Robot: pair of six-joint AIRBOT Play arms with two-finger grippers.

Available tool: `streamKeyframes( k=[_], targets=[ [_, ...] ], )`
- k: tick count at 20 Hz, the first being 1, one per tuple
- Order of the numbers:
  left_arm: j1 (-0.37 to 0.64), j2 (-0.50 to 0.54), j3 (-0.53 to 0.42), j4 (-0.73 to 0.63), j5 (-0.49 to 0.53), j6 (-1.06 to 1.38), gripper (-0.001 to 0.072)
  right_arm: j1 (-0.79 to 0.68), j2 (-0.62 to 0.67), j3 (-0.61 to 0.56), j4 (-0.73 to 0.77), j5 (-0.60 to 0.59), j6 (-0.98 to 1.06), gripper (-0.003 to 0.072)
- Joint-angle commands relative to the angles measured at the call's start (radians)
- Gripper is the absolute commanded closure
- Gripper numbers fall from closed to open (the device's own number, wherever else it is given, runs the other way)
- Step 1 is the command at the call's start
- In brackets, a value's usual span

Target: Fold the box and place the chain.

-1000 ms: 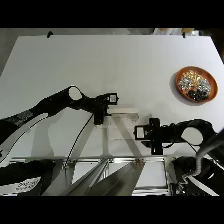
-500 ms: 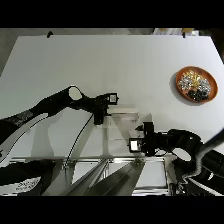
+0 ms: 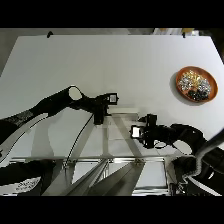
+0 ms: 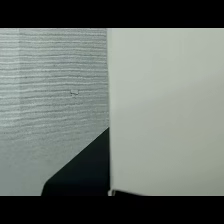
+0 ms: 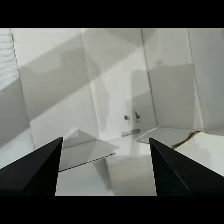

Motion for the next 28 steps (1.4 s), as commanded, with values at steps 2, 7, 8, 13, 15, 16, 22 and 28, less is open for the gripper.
streamKeyframes(
  k=[2,7,8,13,15,16,22,28],
  targets=[
    [0.000,-0.001,0.000,0.000,0.000,0.000,0.0698,0.064,0.012,0.000,-0.006,0.101,-0.032,0.0035],
    [0.000,-0.001,0.000,0.000,0.000,0.000,0.0698,0.129,0.012,-0.062,-0.039,-0.027,-0.021,-0.0012],
    [0.000,-0.001,0.000,0.000,0.000,0.000,0.0698,0.129,0.008,-0.069,-0.050,-0.034,-0.017,-0.0009],
    [0.000,-0.001,0.000,0.000,0.000,0.000,0.0698,0.129,-0.063,-0.072,-0.074,-0.140,0.055,-0.0004],
    [0.000,-0.001,0.000,0.000,0.000,0.000,0.0698,0.115,-0.061,-0.058,-0.072,-0.142,0.055,-0.0001],
    [0.000,-0.001,0.000,0.000,0.000,0.000,0.0698,0.097,-0.061,-0.043,-0.072,-0.127,0.055,0.0006],
    [0.000,-0.001,0.000,0.000,0.000,0.000,0.0698,-0.023,-0.061,0.000,-0.072,-0.094,0.042,0.0009],
    [0.000,-0.001,0.000,0.000,0.000,0.000,0.0698,0.068,-0.057,-0.004,-0.083,0.004,0.043,0.0010]
  ],
)
